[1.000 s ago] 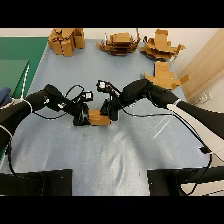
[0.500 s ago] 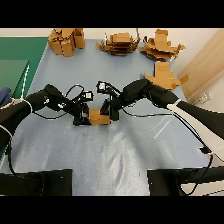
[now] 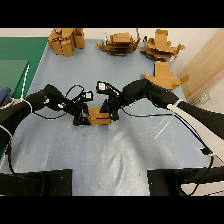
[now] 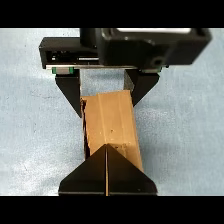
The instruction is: Fold the box.
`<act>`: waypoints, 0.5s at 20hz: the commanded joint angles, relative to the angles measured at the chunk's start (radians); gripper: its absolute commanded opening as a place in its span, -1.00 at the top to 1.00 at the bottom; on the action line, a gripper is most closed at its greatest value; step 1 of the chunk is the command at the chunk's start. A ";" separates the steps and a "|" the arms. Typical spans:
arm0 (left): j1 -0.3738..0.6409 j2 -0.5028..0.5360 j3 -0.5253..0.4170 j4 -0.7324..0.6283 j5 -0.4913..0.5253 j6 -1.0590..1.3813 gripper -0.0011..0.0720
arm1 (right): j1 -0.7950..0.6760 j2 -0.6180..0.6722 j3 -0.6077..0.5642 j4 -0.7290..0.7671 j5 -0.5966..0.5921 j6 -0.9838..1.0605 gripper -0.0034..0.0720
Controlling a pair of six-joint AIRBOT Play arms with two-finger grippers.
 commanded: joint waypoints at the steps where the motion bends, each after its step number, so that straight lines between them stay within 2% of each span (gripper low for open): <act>1: 0.000 0.000 0.000 0.000 0.000 0.000 0.79 | 0.025 0.001 0.001 -0.034 0.001 0.000 0.89; 4: 0.000 0.000 0.000 0.000 -0.001 0.000 0.79 | 0.039 0.001 0.001 -0.085 0.001 0.005 0.89; 10: 0.000 0.000 0.000 0.000 0.000 0.000 0.79 | 0.045 0.002 0.001 -0.070 -0.051 0.075 0.89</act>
